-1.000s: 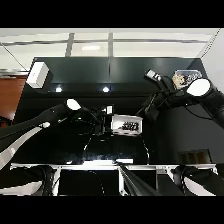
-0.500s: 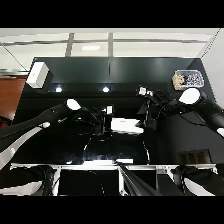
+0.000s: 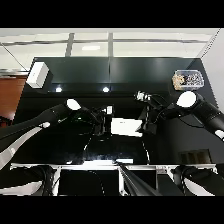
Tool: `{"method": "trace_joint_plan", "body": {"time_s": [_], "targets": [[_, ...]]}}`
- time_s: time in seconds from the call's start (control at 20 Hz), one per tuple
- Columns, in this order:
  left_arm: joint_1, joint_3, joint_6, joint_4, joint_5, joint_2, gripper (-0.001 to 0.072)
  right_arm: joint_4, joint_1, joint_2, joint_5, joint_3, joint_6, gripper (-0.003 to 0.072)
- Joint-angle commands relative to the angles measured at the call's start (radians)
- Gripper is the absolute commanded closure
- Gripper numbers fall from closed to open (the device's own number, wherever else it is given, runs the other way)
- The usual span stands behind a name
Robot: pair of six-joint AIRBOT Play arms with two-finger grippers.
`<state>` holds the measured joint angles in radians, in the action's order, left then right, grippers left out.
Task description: Fold the box and place the chain.
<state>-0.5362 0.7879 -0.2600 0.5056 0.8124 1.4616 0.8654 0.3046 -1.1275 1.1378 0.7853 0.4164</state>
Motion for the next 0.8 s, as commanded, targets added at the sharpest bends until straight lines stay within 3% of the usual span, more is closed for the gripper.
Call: {"method": "trace_joint_plan", "body": {"time_s": [0.0, 0.55, 0.75], "targets": [[0.000, 0.000, 0.000, 0.001, 0.000, 0.001, 0.0243, 0.006, 0.004, 0.000, -0.018, -0.003, -0.026, -0.0008], [0.000, 0.000, 0.000, 0.002, 0.000, 0.001, 0.0243, 0.033, 0.058, 0.043, 0.003, -0.005, -0.079, -0.0009], [0.000, 0.000, 0.000, 0.002, 0.000, 0.001, 0.0243, 0.011, 0.050, 0.090, -0.087, -0.085, -0.150, -0.0008]]}}
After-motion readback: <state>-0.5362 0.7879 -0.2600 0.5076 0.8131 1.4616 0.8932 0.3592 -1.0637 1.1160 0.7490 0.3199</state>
